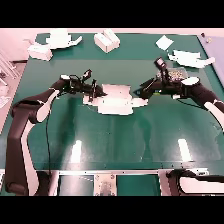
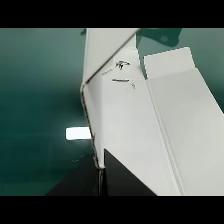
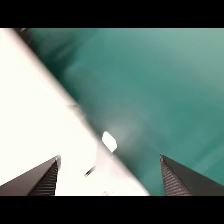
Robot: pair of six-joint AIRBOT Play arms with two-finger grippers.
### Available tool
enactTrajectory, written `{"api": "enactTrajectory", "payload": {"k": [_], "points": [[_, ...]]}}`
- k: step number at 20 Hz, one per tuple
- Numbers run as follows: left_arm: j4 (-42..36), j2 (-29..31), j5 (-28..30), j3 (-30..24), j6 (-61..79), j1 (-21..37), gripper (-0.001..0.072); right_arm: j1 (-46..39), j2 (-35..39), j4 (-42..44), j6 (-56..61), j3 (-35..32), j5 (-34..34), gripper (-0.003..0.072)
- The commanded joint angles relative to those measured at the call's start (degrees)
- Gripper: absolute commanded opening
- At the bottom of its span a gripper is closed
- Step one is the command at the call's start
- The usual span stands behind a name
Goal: Fold the box and place the chain.
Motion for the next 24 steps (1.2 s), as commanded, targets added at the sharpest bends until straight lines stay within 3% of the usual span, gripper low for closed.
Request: {"api": "enactTrajectory", "payload": {"k": [1,7,11,24], "points": [[0.0,0.0,0.0,0.0,0.0,0.0,0.0021,2.6,2.0,-4.8,-1.5,-2.4,4.3,0.072],[0.0,0.0,0.0,0.0,0.0,0.0,0.0021,3.6,2.1,-10.8,7.6,-2.6,13.6,0.072],[0.0,0.0,0.0,0.0,0.0,0.0,0.0021,8.0,2.6,-15.0,10.9,-3.7,13.8,0.072],[0.0,0.0,0.0,0.0,0.0,0.0,0.0021,15.0,2.6,-28.2,10.3,-8.1,-4.3,0.072]]}}
